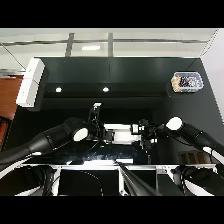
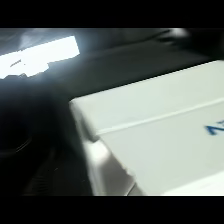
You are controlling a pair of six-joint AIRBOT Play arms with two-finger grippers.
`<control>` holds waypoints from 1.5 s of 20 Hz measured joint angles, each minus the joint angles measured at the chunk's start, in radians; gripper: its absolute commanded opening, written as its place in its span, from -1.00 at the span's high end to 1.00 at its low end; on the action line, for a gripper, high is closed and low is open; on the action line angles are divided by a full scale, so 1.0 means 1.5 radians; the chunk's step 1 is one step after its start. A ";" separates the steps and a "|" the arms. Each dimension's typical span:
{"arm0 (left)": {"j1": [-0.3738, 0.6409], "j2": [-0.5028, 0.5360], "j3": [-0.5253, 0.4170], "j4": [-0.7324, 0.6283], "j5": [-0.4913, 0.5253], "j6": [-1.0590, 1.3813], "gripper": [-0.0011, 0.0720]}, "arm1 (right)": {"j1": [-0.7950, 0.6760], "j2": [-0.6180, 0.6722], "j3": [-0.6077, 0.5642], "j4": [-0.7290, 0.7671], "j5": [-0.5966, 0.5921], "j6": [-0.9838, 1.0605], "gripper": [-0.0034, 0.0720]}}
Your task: Fold the box and place the chain.
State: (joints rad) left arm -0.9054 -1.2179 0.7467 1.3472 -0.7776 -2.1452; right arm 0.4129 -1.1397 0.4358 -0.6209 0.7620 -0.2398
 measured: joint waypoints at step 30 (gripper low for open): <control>-0.057 -0.181 0.210 0.117 -0.209 -0.184 0.91 | 0.000 0.000 0.000 0.001 -0.001 0.001 0.32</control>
